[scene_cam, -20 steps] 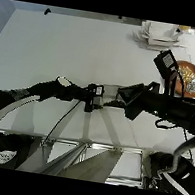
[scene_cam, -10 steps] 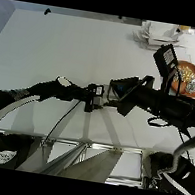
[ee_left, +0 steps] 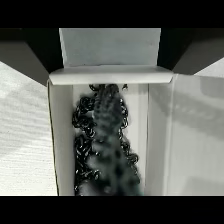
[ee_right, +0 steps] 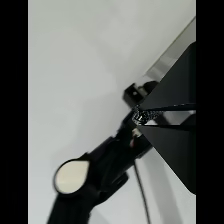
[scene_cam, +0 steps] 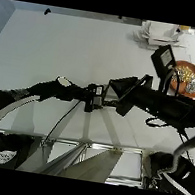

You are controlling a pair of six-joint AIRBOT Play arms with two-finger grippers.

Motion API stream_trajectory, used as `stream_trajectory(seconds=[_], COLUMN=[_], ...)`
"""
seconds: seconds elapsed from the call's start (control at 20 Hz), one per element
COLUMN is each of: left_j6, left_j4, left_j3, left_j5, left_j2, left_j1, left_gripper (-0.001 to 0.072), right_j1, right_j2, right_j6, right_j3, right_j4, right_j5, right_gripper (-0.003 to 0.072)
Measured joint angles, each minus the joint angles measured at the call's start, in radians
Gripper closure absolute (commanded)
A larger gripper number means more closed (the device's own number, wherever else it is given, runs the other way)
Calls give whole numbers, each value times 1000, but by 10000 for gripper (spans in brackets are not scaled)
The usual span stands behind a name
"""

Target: Fold the box and place the chain.

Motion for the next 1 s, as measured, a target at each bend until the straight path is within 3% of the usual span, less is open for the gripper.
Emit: stream_trajectory(seconds=[0.45, 0.85, 0.9, 1.0], left_j6=[0, 0, 0, 0], left_j4=[0, 0, 0, 0], left_j3=[0, 0, 0, 0], left_j5=[0, 0, 0, 0], left_j2=[0, 0, 0, 0], left_j1=[0, 0, 0, 0], left_gripper=[694, 694, 694, 694], right_j1=[0, 0, 0, 0], right_j2=[-61, -251, -262, -277], right_j6=[32, 35, 35, 32], right_j3=[-153, -185, -182, -154], right_j4=[-39, -34, -33, -35], right_j5=[-29, -57, -52, -10], right_gripper=[669, 667, 646, 374])
